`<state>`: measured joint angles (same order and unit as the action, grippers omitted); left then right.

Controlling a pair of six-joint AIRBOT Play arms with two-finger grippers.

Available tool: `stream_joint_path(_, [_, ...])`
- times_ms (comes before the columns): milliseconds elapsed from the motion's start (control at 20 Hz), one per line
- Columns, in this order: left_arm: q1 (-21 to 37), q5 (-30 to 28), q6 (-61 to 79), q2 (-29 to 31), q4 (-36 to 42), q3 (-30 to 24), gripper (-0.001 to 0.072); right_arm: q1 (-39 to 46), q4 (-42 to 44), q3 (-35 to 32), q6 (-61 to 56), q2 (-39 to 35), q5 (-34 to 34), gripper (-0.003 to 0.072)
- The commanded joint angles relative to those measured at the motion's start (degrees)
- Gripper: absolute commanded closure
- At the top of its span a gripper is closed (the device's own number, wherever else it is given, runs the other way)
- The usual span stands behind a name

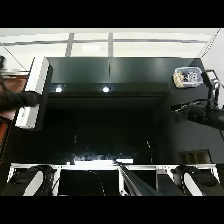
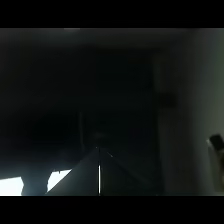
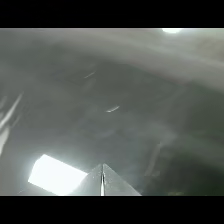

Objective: Fold the box and place the chain.

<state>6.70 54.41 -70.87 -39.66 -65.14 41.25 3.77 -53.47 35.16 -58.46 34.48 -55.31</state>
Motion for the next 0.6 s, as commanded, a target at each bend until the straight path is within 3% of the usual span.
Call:
stream_joint_path(0, [-12.72,-15.04,0.28,14.03,-2.62,-15.69,0.0681,-0.42,-3.41,-9.73,0.81,-2.05,20.98,0.0668])
stream_joint_path(200, [-14.1,-15.23,-0.74,19.17,-3.28,-18.43,0.068,-0.42,-3.61,-10.29,0.79,-2.05,16.0,0.0668])
stream_joint_path(550, [-14.12,-15.04,-0.72,19.52,-3.21,-18.43,0.068,-0.42,-3.61,-10.29,0.79,-2.05,15.47,0.0668])
